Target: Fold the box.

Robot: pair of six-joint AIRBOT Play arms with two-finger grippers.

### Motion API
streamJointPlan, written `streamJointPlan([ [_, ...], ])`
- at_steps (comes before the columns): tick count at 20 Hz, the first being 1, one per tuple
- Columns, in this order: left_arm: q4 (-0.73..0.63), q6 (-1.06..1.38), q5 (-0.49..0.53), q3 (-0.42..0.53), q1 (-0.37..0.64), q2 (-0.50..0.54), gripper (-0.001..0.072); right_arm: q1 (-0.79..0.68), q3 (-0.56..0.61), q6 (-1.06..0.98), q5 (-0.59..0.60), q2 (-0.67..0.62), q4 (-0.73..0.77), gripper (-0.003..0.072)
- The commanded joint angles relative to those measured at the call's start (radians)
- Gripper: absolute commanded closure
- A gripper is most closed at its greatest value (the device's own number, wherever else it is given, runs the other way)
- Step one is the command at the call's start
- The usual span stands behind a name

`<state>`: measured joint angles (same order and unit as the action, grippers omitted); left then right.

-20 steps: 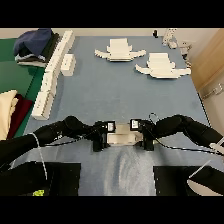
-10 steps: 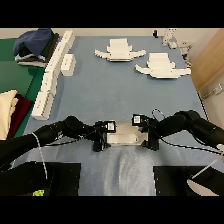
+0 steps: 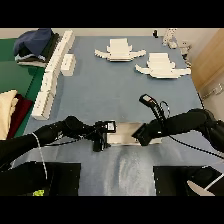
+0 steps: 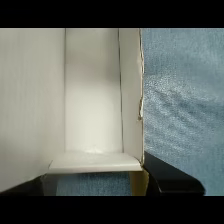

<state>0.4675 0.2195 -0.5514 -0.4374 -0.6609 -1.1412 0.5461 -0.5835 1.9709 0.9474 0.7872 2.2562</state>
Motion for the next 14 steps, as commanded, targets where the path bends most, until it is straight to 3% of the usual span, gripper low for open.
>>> streamJointPlan([
  [1,0.000,-0.002,-0.005,-0.001,0.000,0.000,0.0203,0.109,-0.003,-0.192,-0.406,0.066,0.141,0.0683],
  [3,0.000,-0.001,-0.006,-0.001,0.000,0.000,0.0202,0.121,-0.003,-0.254,-0.515,0.168,0.141,0.0684],
  [5,0.001,-0.001,-0.006,0.000,0.000,0.000,0.0202,0.121,-0.003,-0.262,-0.549,0.247,0.141,0.0684],
  [14,0.005,0.000,-0.005,0.001,0.002,0.000,0.0203,0.121,0.002,-0.273,-0.551,0.342,0.126,0.0684],
])
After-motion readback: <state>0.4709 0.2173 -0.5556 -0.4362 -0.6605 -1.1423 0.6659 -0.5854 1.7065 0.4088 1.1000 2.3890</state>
